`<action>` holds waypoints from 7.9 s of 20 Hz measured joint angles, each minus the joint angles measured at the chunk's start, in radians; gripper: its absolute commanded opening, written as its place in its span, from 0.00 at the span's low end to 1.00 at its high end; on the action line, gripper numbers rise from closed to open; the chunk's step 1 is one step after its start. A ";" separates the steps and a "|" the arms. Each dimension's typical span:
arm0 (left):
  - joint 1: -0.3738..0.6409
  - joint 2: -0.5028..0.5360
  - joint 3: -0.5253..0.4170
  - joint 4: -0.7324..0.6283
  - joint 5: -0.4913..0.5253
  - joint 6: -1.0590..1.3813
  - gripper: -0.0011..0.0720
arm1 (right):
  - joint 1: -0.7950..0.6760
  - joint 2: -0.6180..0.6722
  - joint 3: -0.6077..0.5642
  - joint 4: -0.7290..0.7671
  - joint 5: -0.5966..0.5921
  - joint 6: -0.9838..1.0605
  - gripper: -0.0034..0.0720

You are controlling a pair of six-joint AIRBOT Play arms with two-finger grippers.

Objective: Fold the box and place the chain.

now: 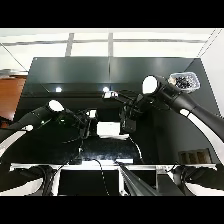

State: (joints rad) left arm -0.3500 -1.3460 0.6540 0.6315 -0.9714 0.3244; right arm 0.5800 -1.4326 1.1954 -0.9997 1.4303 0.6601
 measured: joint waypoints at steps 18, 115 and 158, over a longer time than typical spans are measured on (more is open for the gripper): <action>0.000 0.000 0.000 0.000 0.000 0.000 0.66 | 0.041 -0.049 0.000 -0.071 -0.098 0.040 0.96; 0.000 0.000 0.000 0.000 0.000 -0.001 0.66 | 0.181 0.018 0.010 -0.276 -0.190 0.176 0.97; 0.000 0.000 0.000 0.000 0.003 -0.004 0.66 | -0.004 0.109 -0.129 -0.018 -0.187 -0.061 0.97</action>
State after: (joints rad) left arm -0.3504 -1.3460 0.6540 0.6312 -0.9684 0.3202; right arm 0.5762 -1.3235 1.0668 -1.0180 1.2434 0.5987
